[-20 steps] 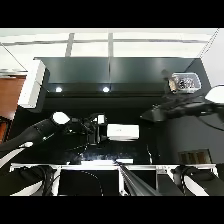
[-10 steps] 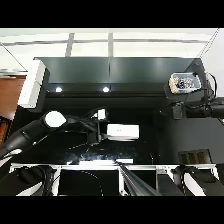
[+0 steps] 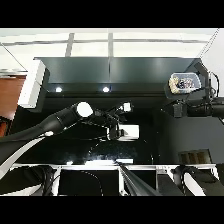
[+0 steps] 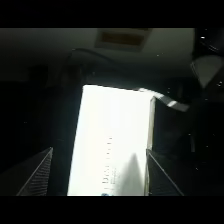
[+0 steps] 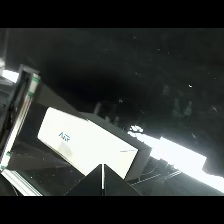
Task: Fold the box and place the chain.
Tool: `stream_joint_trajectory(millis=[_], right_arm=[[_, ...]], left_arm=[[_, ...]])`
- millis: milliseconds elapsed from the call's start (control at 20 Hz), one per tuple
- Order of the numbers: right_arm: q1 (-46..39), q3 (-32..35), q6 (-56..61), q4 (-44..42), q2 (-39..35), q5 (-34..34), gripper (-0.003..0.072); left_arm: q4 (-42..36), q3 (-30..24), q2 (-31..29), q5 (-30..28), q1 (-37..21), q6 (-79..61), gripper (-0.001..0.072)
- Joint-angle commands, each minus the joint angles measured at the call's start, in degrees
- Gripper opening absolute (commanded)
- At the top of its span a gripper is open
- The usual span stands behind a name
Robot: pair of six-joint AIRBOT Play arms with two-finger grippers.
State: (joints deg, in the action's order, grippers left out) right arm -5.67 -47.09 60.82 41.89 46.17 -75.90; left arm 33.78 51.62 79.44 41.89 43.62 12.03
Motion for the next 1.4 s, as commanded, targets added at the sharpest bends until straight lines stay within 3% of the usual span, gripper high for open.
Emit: stream_joint_trajectory(millis=[0,600,850,900,1000,1100,1200,1350], right_arm=[[0.0,0.0,-0.4,0.4,0.0,0.5,0.0007],[0.0,0.0,-0.5,0.3,0.0,3.0,0.0007],[0.0,0.0,-0.4,0.3,0.0,3.1,0.0008],[0.0,0.0,-0.4,0.2,0.0,3.1,0.0009],[0.0,0.0,-0.4,0.3,0.0,2.8,0.001],[0.0,0.0,-0.4,0.3,0.0,2.6,0.001],[0.0,0.0,-0.4,0.4,0.0,2.6,0.0011],[0.0,0.0,-0.4,0.3,0.0,2.7,0.001]], left_arm=[[3.3,1.4,1.8,3.6,0.2,3.5,0.0711],[12.8,1.4,3.0,5.0,2.6,7.5,0.0712],[16.6,1.5,5.9,-0.7,4.7,10.2,0.071],[16.8,1.5,5.9,-1.7,4.9,11.0,0.0665],[17.0,2.2,5.2,0.3,4.4,11.5,0.0338],[17.9,2.7,3.5,4.0,2.3,17.1,0.0289],[22.4,2.6,-0.1,9.2,-1.5,24.7,0.0288],[30.9,1.9,-7.0,20.6,-11.0,35.4,0.0288]])
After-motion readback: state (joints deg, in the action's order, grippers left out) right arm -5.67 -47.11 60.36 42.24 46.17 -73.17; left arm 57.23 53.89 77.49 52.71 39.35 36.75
